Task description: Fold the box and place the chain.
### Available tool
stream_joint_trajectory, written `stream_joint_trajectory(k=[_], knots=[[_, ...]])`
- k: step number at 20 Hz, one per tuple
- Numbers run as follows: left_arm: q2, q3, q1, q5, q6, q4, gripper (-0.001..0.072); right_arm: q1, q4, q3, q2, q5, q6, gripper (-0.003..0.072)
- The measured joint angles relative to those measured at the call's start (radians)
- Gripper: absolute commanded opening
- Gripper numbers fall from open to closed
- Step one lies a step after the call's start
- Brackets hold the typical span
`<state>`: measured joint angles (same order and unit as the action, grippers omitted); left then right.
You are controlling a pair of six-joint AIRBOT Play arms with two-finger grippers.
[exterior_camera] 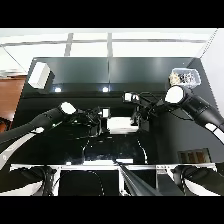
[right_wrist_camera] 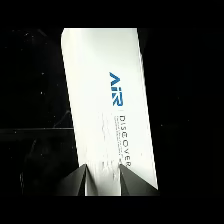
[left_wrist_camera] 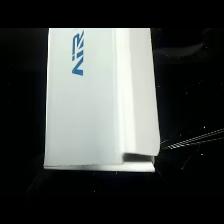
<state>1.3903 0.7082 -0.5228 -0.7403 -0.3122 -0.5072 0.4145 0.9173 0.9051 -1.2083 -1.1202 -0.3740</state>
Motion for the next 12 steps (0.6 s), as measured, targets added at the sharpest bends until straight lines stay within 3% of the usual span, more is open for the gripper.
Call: stream_joint_trajectory(k=[7, 8, 9, 12], knots=[[0.000, 0.000, 0.000, 0.000, -0.003, 0.000, 0.0330, 0.026, 0.015, -0.009, 0.000, 0.014, -0.020, 0.0236], [0.000, 0.000, 0.000, 0.000, -0.002, 0.000, 0.0330, 0.028, 0.019, -0.010, 0.000, 0.017, -0.024, 0.0142], [0.000, 0.000, 0.000, 0.000, -0.002, 0.000, 0.0330, 0.031, 0.021, -0.011, 0.000, 0.021, -0.027, 0.0119], [0.000, 0.000, 0.000, 0.000, -0.002, 0.000, 0.0330, 0.037, 0.029, -0.012, 0.000, 0.025, -0.032, 0.0127]])
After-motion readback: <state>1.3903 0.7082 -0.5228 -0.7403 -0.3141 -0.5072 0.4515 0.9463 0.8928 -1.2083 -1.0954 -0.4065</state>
